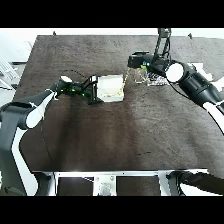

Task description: Fold the box and place the chain.

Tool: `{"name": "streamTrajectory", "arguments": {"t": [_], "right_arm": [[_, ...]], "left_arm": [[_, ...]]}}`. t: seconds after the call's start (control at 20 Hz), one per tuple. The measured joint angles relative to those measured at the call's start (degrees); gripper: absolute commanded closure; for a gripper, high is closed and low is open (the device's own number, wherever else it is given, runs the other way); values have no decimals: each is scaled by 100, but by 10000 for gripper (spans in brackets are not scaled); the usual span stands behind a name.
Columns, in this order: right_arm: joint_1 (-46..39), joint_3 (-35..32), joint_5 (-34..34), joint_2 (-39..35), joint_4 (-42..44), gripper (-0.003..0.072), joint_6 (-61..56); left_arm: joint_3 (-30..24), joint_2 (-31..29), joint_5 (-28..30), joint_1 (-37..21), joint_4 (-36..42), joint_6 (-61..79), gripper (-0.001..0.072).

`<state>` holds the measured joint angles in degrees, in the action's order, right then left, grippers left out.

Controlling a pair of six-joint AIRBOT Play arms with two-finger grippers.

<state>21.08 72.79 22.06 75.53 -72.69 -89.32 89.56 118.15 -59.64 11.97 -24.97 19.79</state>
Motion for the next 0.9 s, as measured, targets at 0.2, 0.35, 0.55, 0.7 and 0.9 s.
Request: {"name": "streamTrajectory", "arguments": {"t": [0.2,0.35,0.55,0.7,0.9], "right_arm": [[286,-28,0,-2,2,680,-2],[452,-44,-9,129,2,681,-13],[695,-48,-221,557,28,681,-68],[903,-48,-522,994,225,680,-103],[1163,-48,-699,1617,479,526,-162]], "left_arm": [[0,0,0,0,0,-2,298],[0,0,-2,0,0,-2,298],[0,0,-2,0,0,-2,298],[0,0,0,0,0,-2,298],[0,0,0,0,0,-2,298]]}}
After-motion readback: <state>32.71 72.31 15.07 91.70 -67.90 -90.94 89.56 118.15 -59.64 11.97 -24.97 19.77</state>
